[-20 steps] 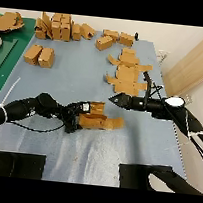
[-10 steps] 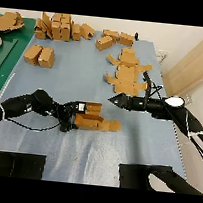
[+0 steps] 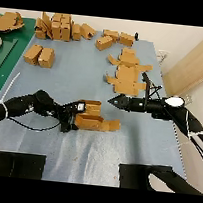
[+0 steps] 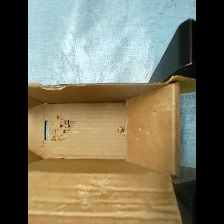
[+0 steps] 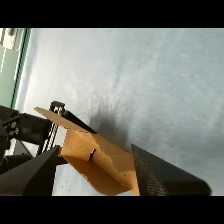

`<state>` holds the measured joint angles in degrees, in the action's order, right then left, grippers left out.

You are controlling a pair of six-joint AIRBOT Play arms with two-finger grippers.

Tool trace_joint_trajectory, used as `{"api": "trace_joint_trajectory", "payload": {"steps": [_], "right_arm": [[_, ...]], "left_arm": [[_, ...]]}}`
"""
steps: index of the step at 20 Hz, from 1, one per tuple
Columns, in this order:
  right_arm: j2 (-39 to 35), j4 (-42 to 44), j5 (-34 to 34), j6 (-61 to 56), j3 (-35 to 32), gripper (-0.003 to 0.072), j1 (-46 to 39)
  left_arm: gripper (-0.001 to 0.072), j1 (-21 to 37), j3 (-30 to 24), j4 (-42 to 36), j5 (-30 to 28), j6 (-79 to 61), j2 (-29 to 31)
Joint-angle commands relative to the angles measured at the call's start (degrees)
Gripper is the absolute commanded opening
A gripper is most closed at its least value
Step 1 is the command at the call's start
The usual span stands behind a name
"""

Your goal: Fold the box.

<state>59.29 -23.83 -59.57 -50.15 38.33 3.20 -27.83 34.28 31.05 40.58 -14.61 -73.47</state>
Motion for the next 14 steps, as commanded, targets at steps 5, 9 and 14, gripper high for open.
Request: {"api": "trace_joint_trajectory", "payload": {"steps": [5, 9, 14], "right_arm": [[0.02, -0.35, -8.35, -4.59, 0.02, 0.0001, 0.72], [3.58, 5.40, -6.67, -3.61, 0.07, 0.0001, 10.38], [16.00, 12.11, -0.72, 4.48, 5.75, 0.0001, 15.39]], "left_arm": [[0.0395, -0.02, -0.04, 0.24, -0.04, 0.50, -0.48], [0.0395, -0.04, -0.04, 0.24, 0.13, 0.50, -0.48], [0.0394, -0.04, -0.04, 0.26, 0.13, 0.50, -0.48]]}}
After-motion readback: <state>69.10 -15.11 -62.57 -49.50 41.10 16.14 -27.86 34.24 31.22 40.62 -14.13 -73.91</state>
